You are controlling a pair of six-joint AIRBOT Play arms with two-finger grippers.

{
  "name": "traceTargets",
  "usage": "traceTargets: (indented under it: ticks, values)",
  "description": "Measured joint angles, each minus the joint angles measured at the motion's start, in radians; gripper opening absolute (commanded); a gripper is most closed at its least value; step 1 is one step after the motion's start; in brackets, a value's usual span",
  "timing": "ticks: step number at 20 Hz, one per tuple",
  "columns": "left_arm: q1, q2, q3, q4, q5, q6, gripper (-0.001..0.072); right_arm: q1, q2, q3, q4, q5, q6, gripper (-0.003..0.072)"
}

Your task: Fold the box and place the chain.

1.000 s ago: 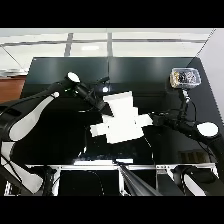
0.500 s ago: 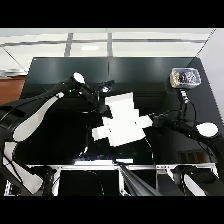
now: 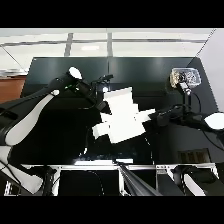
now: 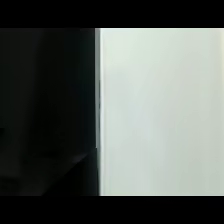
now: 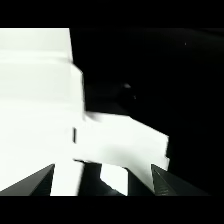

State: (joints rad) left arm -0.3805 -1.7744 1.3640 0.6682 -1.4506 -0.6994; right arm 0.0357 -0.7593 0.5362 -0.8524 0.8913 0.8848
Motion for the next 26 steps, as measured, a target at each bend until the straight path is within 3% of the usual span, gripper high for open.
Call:
traceTargets:
  ticks: [2,6,9,14,26]
  values:
    - [-0.016,0.076,-0.083,-0.024,0.046,0.07,0.0021,-0.004,0.0,0.038,-0.088,0.065,0.0,0.0716]
    - [-0.049,0.209,-0.273,-0.055,0.274,0.309,0.0022,-0.007,0.0,0.068,-0.114,0.084,-0.006,0.0716]
    - [-0.069,0.244,-0.332,-0.061,0.381,0.557,0.0023,0.008,-0.003,0.074,-0.1,0.07,-0.112,0.0716]
    - [-0.122,0.261,-0.359,0.043,0.53,0.663,0.0024,0.06,-0.049,0.055,-0.093,0.041,-0.348,0.0716]
    - [-0.155,0.265,-0.364,0.177,0.598,0.579,0.0025,0.261,-0.263,0.027,-0.087,-0.037,-0.698,0.0716]
